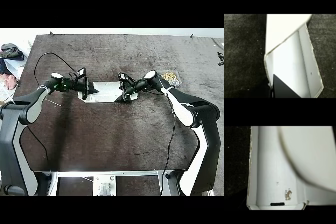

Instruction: Fold the box and place the chain.

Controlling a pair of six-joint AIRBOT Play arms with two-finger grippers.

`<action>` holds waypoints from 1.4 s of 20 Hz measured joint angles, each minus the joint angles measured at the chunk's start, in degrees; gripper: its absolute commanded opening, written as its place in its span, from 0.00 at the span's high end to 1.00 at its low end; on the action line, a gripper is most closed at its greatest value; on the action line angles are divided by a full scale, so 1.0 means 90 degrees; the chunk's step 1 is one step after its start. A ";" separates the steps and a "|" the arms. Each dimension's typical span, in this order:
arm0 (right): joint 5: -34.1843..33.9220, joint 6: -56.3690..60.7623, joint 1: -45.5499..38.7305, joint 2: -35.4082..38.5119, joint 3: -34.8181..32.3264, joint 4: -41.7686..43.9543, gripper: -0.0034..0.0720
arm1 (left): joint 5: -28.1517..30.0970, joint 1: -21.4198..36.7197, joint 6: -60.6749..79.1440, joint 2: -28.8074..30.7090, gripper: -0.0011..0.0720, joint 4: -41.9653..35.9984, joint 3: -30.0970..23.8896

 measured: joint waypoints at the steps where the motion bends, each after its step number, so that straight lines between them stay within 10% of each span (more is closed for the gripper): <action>1: 0.0000 0.0000 0.0000 0.0000 0.0000 0.0000 0.34 | 0.0000 0.0000 0.0000 0.0000 0.97 -0.0002 0.0000; 2: 0.0000 -0.0002 0.0000 0.0000 0.0000 0.0000 0.33 | 0.0000 0.0000 0.0000 0.0000 0.97 -0.0007 0.0000; 4: 0.0000 0.0002 0.0000 0.0000 0.0000 0.0005 0.33 | -0.0002 0.0000 0.0000 0.0000 0.58 -0.0007 0.0000; 9: -0.0007 0.0010 0.0000 0.0000 0.0000 0.0015 0.34 | -0.0146 0.0015 -0.0138 0.0019 0.57 -0.0036 -0.0002; 22: -0.0007 0.0000 0.0000 0.0000 0.0000 0.0000 0.33 | -0.2261 0.0874 -0.0867 0.0644 0.58 -0.0369 0.0039; 24: -0.0005 0.0000 0.0000 0.0000 0.0000 0.0000 0.33 | -0.2293 0.0787 -0.0971 0.0680 0.97 -0.0376 0.0041; 28: -0.0005 0.0000 0.0000 0.0000 0.0000 -0.0002 0.33 | -0.1749 0.0435 -0.1358 0.0709 0.97 -0.0359 0.0041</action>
